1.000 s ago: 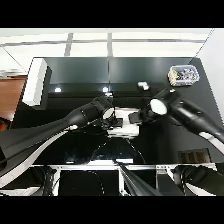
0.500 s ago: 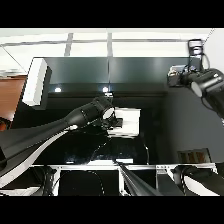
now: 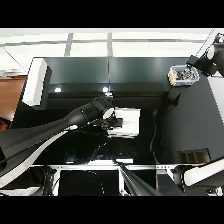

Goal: Fold the box and place the chain.

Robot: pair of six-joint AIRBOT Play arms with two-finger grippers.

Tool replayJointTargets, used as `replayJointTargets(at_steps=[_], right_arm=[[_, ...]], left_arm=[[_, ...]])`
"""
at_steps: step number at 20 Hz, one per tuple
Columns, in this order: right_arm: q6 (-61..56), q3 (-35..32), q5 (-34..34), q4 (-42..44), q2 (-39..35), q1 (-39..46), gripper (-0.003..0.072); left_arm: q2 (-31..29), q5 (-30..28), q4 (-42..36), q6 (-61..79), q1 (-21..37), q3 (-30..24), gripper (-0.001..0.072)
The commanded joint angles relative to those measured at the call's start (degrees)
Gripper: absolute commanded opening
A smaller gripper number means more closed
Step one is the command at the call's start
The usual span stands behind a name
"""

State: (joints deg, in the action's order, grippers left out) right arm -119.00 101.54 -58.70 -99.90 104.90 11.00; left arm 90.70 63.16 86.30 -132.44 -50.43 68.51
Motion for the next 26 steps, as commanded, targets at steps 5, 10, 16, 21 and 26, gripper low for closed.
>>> replayJointTargets(at_steps=[5,10,16,21,26], right_arm=[[-4.1,16.0,-9.7,4.1,14.5,2.8,0.0647],[-4.1,16.0,-7.6,4.1,16.4,2.8,0.0647],[-3.7,16.0,-5.7,4.1,17.2,2.8,0.0541],[3.3,16.0,-7.7,5.2,15.5,2.8,0.002],[23.7,16.0,-10.4,11.6,8.4,2.8,0.0015]], left_arm=[[0.0,0.0,0.0,0.0,0.0,0.0,0.0026],[0.0,0.0,0.0,0.0,0.0,0.0,0.0026],[0.0,0.0,0.0,0.0,0.0,0.0,0.0026],[0.0,0.0,0.0,0.0,0.0,0.0,0.0026],[0.0,0.1,0.0,0.0,0.0,0.0,0.0027]])
